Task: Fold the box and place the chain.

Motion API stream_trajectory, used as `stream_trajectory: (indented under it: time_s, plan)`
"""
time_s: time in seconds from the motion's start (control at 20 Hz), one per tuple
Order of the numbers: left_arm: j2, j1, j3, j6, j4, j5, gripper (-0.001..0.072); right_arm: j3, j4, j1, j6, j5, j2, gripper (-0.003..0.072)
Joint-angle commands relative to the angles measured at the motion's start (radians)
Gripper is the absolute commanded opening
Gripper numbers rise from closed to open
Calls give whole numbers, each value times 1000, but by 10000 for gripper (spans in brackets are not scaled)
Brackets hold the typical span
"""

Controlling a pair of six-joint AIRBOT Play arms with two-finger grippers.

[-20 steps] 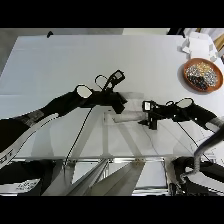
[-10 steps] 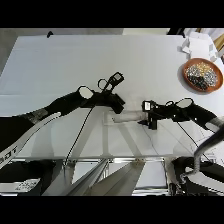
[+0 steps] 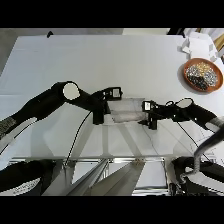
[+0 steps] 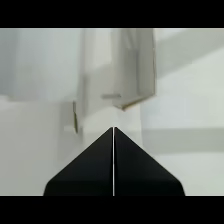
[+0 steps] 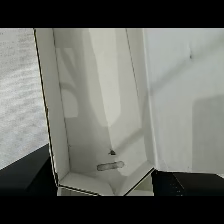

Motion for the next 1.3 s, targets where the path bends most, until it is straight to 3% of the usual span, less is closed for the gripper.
stream_trajectory:
  time_s: [0.0, 0.35, 0.6, 0.7, 0.75, 0.8, 1.0, 1.1, 1.25]
  plan:
    - [0, 2, -23, 12, 72, -75, 3, 0, 0, 0, 0, 1, 0, 442]
    - [-97, 4, -94, 105, 67, -5, 4, 0, 0, 0, 0, 1, 0, 442]
    - [-71, 4, -94, 108, 66, 122, 21, 0, 0, 0, 0, 1, 0, 442]
    - [-55, 4, -94, 141, 65, 130, 89, 0, 0, 0, 0, 1, 0, 442]
    - [-48, 4, -94, 168, 62, 130, 188, 0, 0, 0, 0, 1, 0, 442]
    - [-45, 4, -94, 197, 62, 132, 234, 0, 0, 0, 0, 1, 0, 442]
    - [-47, 4, -94, 286, 62, 156, 236, 0, 0, 0, 0, 1, 0, 442]
    - [-47, 4, -94, 296, 59, 193, 347, 0, 0, 0, 0, 1, 0, 442]
    - [-48, -10, -94, 318, 21, 204, 344, 0, 0, 0, 0, 1, 0, 442]
